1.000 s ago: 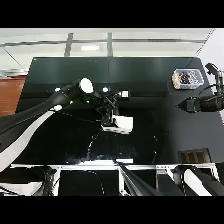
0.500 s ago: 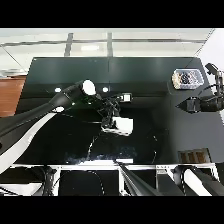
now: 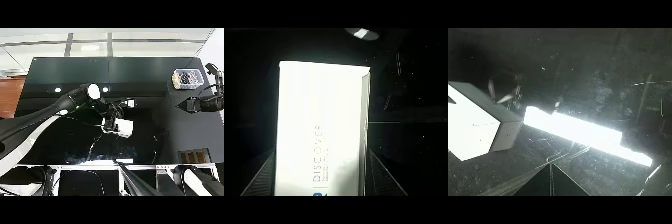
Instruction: Fold the box and place the chain.
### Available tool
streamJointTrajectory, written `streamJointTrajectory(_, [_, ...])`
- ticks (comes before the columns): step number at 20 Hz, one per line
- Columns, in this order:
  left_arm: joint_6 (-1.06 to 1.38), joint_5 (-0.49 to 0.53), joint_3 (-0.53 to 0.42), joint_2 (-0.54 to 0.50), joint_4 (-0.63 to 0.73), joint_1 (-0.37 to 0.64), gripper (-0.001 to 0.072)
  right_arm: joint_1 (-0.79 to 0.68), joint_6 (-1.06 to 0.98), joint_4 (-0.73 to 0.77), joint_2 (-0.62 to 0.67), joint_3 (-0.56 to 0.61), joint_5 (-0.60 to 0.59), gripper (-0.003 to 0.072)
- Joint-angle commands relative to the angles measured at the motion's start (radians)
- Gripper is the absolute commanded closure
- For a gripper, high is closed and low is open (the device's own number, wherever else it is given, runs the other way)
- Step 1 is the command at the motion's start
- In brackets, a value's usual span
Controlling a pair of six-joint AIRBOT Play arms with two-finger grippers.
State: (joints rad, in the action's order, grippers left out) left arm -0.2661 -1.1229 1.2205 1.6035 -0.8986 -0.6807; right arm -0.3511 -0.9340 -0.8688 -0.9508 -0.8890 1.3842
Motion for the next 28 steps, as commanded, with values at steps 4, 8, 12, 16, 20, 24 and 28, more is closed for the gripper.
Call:
streamJointTrajectory(4, [0.002,0.024,0.001,0.006,-0.067,-0.014,0.0,0.0,0.0,0.0,0.001,-0.001,0.0,0.067])
streamJointTrajectory(8, [0.003,0.089,0.001,0.036,-0.135,-0.025,-0.0001,0.0,0.0,0.0,0.001,-0.001,0.0,0.0671])
streamJointTrajectory(12, [-0.032,0.153,0.002,0.04,-0.162,-0.059,0.0031,0.0,-0.001,0.0,0.001,-0.001,0.007,0.067])
streamJointTrajectory(16, [-0.248,0.077,0.092,0.028,-0.248,-0.008,0.0368,0.0,-0.001,-0.005,0.001,-0.001,0.007,0.0671])
streamJointTrajectory(20, [-0.477,-0.042,0.235,0.026,-0.319,0.229,0.0368,0.0,-0.001,-0.004,0.001,-0.001,0.008,0.0671])
streamJointTrajectory(24, [-0.691,-0.045,0.357,0.034,-0.362,0.583,0.0368,0.0,-0.001,-0.003,0.001,-0.001,0.001,0.0671])
streamJointTrajectory(28, [-0.856,-0.038,0.478,0.127,-0.361,0.896,0.0368,0.0,-0.002,0.007,0.001,-0.001,-0.02,0.0671])
